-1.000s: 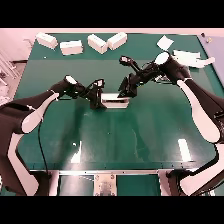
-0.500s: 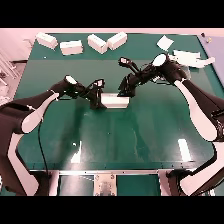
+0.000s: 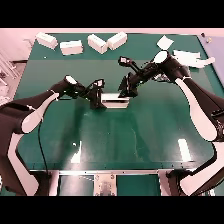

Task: Fold the box and place the chain.

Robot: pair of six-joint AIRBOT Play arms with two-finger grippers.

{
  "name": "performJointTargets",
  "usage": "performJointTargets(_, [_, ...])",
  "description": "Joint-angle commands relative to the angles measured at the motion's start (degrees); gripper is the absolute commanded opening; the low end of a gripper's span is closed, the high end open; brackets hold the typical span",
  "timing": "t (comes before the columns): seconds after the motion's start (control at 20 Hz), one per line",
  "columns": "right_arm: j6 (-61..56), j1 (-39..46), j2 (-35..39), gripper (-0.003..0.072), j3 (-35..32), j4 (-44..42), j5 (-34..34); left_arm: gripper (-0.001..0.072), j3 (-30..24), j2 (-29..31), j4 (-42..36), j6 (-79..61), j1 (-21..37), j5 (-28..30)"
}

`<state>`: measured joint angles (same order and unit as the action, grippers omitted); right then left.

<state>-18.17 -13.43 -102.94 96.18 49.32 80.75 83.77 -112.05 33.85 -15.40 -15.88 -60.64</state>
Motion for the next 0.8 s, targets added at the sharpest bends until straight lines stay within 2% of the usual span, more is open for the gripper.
performJointTargets(0.0, [1.62,-0.04,-0.35,0.0524,0.22,-0.11,1.2,0.0469,-0.02,-0.04,0.02,0.0,0.02,0.0])
performJointTargets(0.25, [2.73,-0.07,-1.68,0.0524,0.2,1.18,0.24,0.0469,-0.02,-0.04,0.02,0.0,0.04,0.0])
performJointTargets(0.4, [2.84,-0.09,-1.88,0.0423,0.17,1.16,1.66,0.0469,-0.02,-0.04,0.02,0.0,0.02,0.0])
performJointTargets(0.5, [2.84,-0.04,-1.88,0.0384,0.2,1.18,1.64,0.0469,-0.02,-0.04,0.02,0.0,0.02,0.0])
performJointTargets(0.55, [2.93,-0.07,-1.88,0.0333,0.2,1.11,1.66,0.0469,-0.02,-0.04,0.02,0.0,0.02,0.0])
performJointTargets(0.75, [2.8,-0.13,-1.88,0.0305,0.2,1.11,3.54,0.0469,-0.02,-0.04,0.02,0.0,0.02,0.0])
